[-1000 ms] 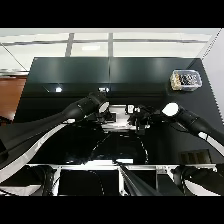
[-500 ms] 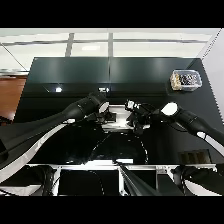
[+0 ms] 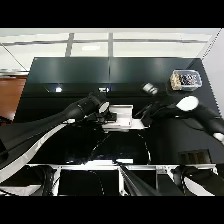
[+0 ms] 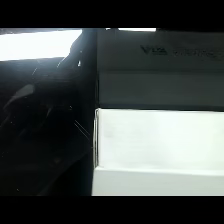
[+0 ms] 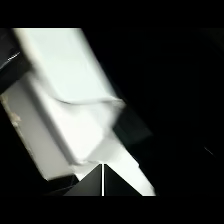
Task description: Fold the box and place the chain.
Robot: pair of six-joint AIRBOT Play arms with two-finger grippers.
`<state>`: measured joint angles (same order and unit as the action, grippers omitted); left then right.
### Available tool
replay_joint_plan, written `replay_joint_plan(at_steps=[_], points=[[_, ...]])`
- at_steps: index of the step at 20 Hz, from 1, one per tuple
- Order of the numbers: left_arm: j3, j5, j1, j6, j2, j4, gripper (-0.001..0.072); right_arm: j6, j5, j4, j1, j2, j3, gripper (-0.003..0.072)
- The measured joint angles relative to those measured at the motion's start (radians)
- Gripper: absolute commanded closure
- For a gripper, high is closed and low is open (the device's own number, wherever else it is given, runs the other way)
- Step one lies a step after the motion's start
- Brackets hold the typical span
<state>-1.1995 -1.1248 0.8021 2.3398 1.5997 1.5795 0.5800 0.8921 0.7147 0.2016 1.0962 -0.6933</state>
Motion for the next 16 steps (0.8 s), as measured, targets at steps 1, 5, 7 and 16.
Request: replay_joint_plan(at_steps=[1,5,7,16], points=[[0.0,0.0,0.0,0.0,0.0,0.0,0.0679,0.119,0.015,0.058,-0.068,-0.038,-0.005,0.0671],[0.0,0.0,0.0,-0.001,0.0,0.0,0.0679,0.655,0.022,0.295,-0.319,-0.11,0.034,0.0671],[0.0,0.0,0.0,-0.002,0.0,0.0,0.0679,0.777,0.031,0.305,-0.373,-0.103,0.077,0.0671],[0.0,-0.002,0.0,-0.002,0.0,0.001,0.0679,0.628,0.064,-0.105,-0.169,0.177,0.126,0.067]])
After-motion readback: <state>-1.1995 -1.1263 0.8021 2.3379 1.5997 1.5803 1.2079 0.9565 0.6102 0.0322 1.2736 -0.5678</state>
